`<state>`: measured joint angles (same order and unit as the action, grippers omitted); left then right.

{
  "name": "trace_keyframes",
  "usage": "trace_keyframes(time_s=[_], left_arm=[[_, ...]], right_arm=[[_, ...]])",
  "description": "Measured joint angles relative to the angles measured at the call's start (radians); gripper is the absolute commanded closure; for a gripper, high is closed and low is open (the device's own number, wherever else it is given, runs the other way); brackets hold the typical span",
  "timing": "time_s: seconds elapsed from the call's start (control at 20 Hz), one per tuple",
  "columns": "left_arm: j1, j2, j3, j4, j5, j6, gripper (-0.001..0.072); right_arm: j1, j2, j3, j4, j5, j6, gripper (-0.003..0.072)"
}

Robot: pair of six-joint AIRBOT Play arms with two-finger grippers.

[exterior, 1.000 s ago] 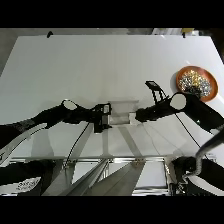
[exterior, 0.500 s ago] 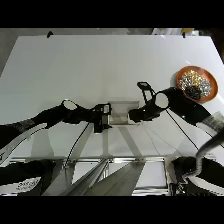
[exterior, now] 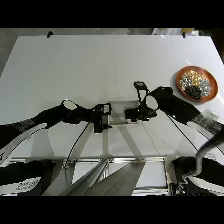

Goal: Fold the box and place the chain.

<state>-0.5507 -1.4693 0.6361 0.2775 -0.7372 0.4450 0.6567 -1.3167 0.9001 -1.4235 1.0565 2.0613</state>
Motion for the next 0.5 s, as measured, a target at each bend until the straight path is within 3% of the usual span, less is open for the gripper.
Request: trace_keyframes(time_s=[0.25,0.35,0.5], left_arm=[[0.0,0.0,0.0,0.0,0.0,0.0,0.056],[0.0,0.0,0.0,0.0,0.0,0.0,0.056],[0.0,0.0,0.0,0.0,0.002,0.0,0.056]], right_arm=[[0.024,-0.049,0.004,-0.032,-0.005,0.028,0.0425],[0.026,-0.057,0.005,-0.046,-0.005,0.032,0.0488],[0.027,-0.062,0.005,-0.064,-0.006,0.034,0.0657]])
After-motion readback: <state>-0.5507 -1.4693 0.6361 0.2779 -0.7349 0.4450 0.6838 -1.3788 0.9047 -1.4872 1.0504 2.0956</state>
